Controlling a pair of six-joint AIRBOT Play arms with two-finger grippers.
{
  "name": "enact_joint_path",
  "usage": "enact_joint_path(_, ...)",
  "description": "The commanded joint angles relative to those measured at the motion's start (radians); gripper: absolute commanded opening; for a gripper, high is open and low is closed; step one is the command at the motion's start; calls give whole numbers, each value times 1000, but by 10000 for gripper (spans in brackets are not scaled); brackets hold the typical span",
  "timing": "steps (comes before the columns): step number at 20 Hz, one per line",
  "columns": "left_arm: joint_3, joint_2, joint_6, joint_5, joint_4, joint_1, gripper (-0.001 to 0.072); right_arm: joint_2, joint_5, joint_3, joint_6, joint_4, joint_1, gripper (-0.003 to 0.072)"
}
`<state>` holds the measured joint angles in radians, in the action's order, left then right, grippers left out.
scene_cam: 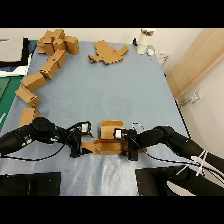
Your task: Fold the box.
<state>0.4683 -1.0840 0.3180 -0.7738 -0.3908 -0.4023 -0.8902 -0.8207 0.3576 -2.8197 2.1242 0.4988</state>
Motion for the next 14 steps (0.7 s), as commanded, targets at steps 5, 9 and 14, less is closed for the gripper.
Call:
enact_joint_path(5,-4,-7,3,43,16,-41,517,0,0,0,0,0,0,574)
enact_joint_path(9,2,-52,3,42,60,-63,516,0,0,0,0,0,0,574)
enact_joint_path(14,8,-77,3,94,70,-97,277,0,0,0,0,0,0,574)
